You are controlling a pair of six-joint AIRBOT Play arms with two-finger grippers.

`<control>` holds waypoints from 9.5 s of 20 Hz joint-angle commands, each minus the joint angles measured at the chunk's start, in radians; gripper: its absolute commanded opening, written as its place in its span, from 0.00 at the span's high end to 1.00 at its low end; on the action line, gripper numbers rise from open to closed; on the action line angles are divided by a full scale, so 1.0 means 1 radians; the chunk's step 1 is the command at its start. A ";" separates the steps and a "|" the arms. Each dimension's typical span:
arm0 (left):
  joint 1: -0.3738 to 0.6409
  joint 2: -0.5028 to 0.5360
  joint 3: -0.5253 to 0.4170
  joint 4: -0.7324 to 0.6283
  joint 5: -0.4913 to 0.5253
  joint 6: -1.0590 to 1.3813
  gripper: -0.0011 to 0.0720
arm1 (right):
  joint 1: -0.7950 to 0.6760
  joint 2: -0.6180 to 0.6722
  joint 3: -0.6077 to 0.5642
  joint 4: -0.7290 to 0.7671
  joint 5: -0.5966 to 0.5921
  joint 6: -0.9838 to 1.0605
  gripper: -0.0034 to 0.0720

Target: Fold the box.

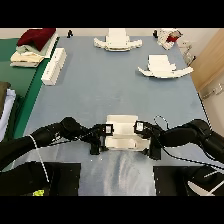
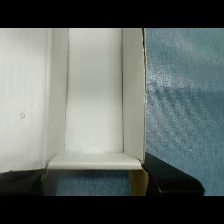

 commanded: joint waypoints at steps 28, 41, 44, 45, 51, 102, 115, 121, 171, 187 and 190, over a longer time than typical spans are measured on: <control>0.000 0.000 0.000 0.000 0.000 0.000 0.37 | 0.085 -0.085 -0.027 0.118 0.248 -0.141 0.08; 0.000 0.000 0.000 0.000 0.000 0.000 0.38 | 0.051 -0.031 0.156 -0.626 -0.325 1.012 0.94; 0.000 0.000 0.000 0.000 0.000 0.000 0.38 | -0.099 -0.032 0.161 -0.650 -0.445 1.244 0.95; 0.000 0.000 0.000 0.000 0.000 0.000 0.37 | -0.172 -0.039 0.161 -0.589 -0.461 1.265 0.95; 0.000 0.000 0.000 0.000 0.000 0.000 0.38 | -0.436 -0.124 0.061 -0.083 -0.384 1.131 0.95; 0.000 0.000 0.000 0.000 0.000 0.000 0.38 | 0.341 -0.392 0.344 -0.388 -0.140 1.757 0.42; 0.000 0.000 0.000 0.000 0.000 0.000 0.38 | 0.360 -0.453 0.357 -0.400 -0.142 1.836 0.95; 0.000 0.000 0.000 0.000 0.000 0.000 0.37 | 0.360 -0.449 0.359 -0.367 -0.171 1.834 0.26; 0.000 0.000 0.000 0.000 0.000 0.000 0.38 | 0.091 -0.118 0.078 0.404 0.241 0.164 0.95; 0.000 0.000 0.000 0.000 0.001 0.000 0.38 | 0.283 0.036 0.003 0.135 0.432 0.198 0.44; 0.000 0.000 0.000 0.000 0.000 0.000 0.38 | 0.283 0.033 0.021 0.084 0.370 0.174 0.16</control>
